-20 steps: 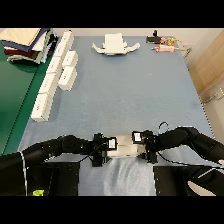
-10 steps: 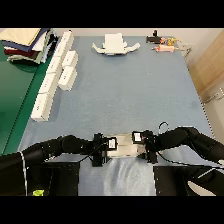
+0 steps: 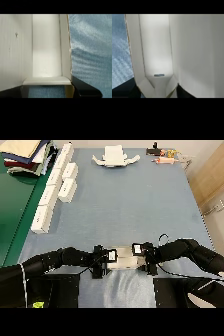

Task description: Fold the box.

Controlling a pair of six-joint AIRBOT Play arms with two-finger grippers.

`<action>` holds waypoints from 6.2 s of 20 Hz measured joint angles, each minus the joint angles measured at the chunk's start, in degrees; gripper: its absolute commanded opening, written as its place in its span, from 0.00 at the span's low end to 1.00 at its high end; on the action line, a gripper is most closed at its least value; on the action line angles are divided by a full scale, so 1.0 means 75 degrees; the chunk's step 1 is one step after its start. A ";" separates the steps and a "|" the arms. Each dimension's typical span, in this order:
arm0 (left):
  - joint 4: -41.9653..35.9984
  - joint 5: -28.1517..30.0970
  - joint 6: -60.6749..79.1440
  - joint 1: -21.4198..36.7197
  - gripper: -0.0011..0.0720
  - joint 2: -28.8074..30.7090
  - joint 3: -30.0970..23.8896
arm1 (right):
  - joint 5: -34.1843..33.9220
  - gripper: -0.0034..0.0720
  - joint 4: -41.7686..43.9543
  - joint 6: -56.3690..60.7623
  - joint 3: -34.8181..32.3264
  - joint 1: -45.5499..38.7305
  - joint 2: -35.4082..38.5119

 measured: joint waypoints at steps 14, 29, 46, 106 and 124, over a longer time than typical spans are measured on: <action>-0.0003 0.0017 -0.0003 0.0000 0.64 -0.0012 0.0000 | -0.0472 1.00 -0.0828 0.1376 0.0463 0.0000 0.0184; 0.0003 0.0003 0.0003 -0.0003 0.64 -0.0006 0.0000 | -0.3246 0.15 -0.1405 0.7300 0.1728 0.0000 0.2104; 0.0000 -0.0003 -0.0006 0.0000 0.64 -0.0006 0.0000 | 0.0484 0.05 0.0460 0.7997 0.1923 0.0003 -0.1239; 0.0003 -0.0006 0.0006 0.0000 0.64 -0.0006 0.0000 | 0.0580 0.18 -0.1964 0.3182 0.0111 0.1722 0.0933; 0.0003 -0.0006 0.0003 0.0000 0.64 -0.0006 0.0000 | -0.3331 0.05 -0.5619 1.4157 0.0895 0.0554 0.1294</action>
